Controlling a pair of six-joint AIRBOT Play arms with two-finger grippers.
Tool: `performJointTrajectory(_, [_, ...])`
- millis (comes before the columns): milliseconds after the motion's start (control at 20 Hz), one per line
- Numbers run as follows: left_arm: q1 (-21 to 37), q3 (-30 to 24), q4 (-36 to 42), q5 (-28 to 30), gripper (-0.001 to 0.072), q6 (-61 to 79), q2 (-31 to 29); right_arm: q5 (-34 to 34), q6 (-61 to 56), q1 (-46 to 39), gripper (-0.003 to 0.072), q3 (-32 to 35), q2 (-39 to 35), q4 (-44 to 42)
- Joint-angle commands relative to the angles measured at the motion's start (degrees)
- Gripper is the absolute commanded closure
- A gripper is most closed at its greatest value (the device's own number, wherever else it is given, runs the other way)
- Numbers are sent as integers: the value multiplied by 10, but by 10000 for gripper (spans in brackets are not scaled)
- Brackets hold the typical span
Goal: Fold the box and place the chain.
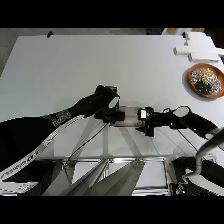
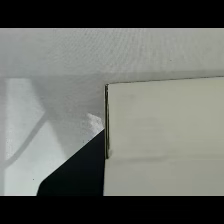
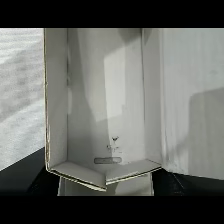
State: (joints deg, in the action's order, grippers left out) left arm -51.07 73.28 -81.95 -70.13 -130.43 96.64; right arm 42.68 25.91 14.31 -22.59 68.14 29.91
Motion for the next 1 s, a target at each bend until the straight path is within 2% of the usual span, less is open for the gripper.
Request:
performJointTrajectory(0, [0,0,-2,5,705,-1,1,-2,1,0,434,0,0,0])
performJointTrajectory(50, [1,0,-2,4,672,-1,0,-2,1,0,434,0,0,0])
performJointTrajectory(150, [2,0,-1,3,545,1,-2,-2,1,0,434,0,0,0])
performJointTrajectory(450, [15,0,-1,-14,562,24,-11,-2,1,0,434,0,0,0])
performJointTrajectory(500, [15,0,0,-15,615,23,-10,-2,1,0,434,0,0,0])
performJointTrajectory(550, [14,0,0,-14,708,26,-10,-2,1,0,434,0,0,0])
performJointTrajectory(700, [13,0,12,-17,708,30,-4,-2,1,0,434,0,0,0])
performJointTrajectory(750, [14,0,14,-16,688,33,-4,-2,1,0,434,0,0,0])
performJointTrajectory(850, [17,0,18,-17,524,78,-12,-2,1,0,434,0,0,0])
performJointTrajectory(900, [22,0,20,-18,486,118,-20,-2,1,0,434,0,0,0])
performJointTrajectory(950, [28,0,23,-23,486,151,-29,-2,1,0,434,0,0,0])
